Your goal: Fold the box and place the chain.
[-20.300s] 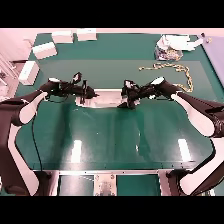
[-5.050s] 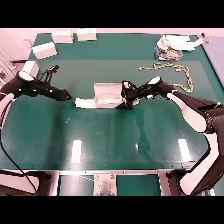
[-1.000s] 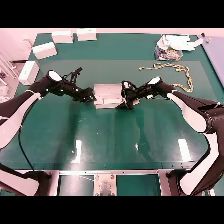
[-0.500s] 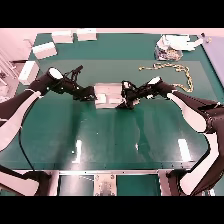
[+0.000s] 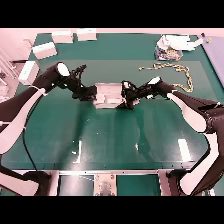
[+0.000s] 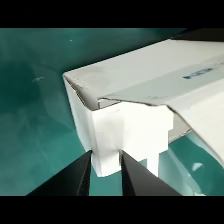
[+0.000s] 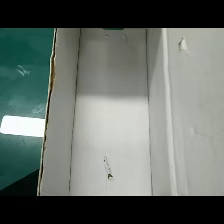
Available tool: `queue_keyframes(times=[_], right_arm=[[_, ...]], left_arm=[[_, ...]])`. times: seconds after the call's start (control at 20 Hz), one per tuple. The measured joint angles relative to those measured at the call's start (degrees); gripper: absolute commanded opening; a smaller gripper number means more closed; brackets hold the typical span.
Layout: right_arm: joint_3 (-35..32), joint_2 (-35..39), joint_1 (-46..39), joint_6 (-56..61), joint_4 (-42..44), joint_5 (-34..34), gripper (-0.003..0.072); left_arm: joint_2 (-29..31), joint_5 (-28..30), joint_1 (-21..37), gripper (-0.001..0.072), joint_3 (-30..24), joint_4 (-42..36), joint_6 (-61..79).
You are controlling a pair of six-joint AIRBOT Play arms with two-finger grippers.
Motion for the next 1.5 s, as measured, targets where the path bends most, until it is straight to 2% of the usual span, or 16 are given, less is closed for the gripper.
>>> queue_keyframes(times=[0.3, 0.75, 0.8, 0.85, 0.9, 1.5], right_arm=[[0.00, 0.00, 0.00, 0.00, 0.00, 0.00, 0.0583], [0.00, 0.00, -0.02, 0.00, 0.00, 0.02, 0.0583], [0.00, 0.00, -0.02, 0.02, -0.02, 0.00, 0.0583], [0.00, 0.00, -0.02, 0.04, -0.02, 0.00, 0.0583], [0.00, 0.00, 0.00, 0.02, 0.00, 0.00, 0.0583], [0.00, 0.00, 0.00, 0.00, 0.00, 0.02, 0.0583]], left_arm=[[-0.04, -0.26, -2.45, 0.0230, 1.99, 5.16, -5.95], [-0.20, 0.98, -3.15, 0.0232, 2.25, 3.69, -7.63], [-0.20, 1.18, -3.28, 0.0283, 2.27, 3.87, -8.20], [-0.20, 1.51, -3.50, 0.0405, 2.27, 4.28, -8.70], [-0.20, 1.92, -3.85, 0.0437, 2.29, 4.98, -9.11], [-0.39, 3.61, -5.86, 0.0435, 2.51, 11.72, -13.29]])
